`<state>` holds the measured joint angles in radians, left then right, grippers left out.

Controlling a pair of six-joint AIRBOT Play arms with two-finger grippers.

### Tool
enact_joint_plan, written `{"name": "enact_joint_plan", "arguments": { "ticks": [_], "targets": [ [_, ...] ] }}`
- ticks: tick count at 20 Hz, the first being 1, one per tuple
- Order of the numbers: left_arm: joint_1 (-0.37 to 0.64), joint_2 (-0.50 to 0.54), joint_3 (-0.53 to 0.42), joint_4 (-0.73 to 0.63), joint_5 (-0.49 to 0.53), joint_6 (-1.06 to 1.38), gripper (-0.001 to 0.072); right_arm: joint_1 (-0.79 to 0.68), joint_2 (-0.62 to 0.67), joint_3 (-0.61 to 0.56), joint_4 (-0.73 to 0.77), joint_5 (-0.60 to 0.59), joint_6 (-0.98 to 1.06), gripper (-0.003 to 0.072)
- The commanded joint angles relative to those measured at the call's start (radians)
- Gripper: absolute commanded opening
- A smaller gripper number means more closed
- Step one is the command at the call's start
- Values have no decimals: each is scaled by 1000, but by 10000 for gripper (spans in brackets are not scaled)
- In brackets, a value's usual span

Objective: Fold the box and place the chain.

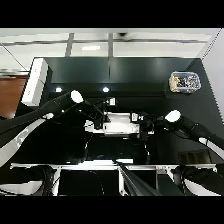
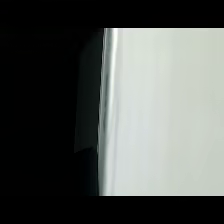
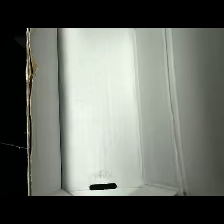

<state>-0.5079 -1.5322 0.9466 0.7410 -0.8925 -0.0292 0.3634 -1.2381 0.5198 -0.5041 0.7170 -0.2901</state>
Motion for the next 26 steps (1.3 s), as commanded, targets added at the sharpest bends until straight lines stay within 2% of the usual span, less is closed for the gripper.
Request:
{"name": "enact_joint_plan", "arguments": {
  "ticks": [1,4,15,16,17,21,22,24,25,26],
  "targets": [
    [0,0,1,1,-1,0,28,0,-5,5,-12,-5,21,710],
    [0,0,1,1,-1,0,28,0,-8,5,-95,-5,96,709],
    [0,0,1,0,-3,0,28,0,-8,5,-95,-3,95,708],
    [0,0,1,-3,-6,0,28,0,-8,5,-95,-3,95,553],
    [0,0,1,-2,-6,-1,28,0,-8,5,-95,-3,95,438],
    [0,2,4,-2,-11,-4,34,0,-8,5,-95,-3,95,413],
    [0,5,8,-2,-19,-4,109,0,-8,5,-95,-3,95,413],
    [1,26,14,8,-29,-5,436,0,-8,5,-95,-4,95,414],
    [2,45,15,17,-32,-19,545,0,-8,5,-95,-4,95,414],
    [3,71,15,33,-44,-39,717,0,-8,5,-95,-4,95,414]
  ]
}}
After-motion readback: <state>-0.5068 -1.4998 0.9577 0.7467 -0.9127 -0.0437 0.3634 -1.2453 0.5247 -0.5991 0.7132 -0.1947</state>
